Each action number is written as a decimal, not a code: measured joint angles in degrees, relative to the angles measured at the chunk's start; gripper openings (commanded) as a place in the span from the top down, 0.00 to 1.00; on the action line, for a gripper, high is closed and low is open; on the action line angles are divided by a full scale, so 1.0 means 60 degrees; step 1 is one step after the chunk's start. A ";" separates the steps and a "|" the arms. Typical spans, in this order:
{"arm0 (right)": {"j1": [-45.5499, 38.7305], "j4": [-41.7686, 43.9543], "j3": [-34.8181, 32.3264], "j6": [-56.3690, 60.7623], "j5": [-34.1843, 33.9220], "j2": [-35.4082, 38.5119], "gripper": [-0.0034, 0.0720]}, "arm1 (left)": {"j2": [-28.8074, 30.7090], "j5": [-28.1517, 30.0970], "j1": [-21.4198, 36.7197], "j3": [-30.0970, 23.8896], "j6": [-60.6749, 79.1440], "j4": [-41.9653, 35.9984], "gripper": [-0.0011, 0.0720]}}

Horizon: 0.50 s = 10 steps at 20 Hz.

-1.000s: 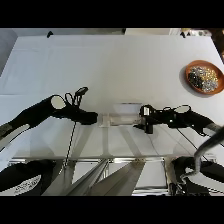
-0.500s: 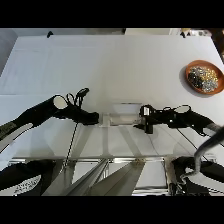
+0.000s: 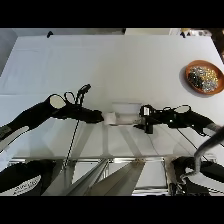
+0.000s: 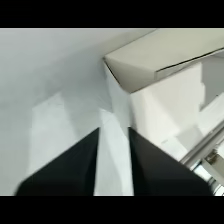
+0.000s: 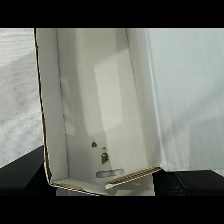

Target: Fold the box and place the chain.

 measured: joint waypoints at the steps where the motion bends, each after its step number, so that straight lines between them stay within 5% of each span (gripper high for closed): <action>1: 0.0000 0.0000 0.0000 0.0000 0.0000 0.0000 0.48 | 0.0058 -0.0004 -0.0073 0.0000 -0.0004 -0.0102 0.58; 10: 0.0000 0.0000 0.0000 0.0000 0.0000 0.0000 0.48 | 0.0197 0.0397 -0.0597 0.0000 -0.0186 -0.0656 0.51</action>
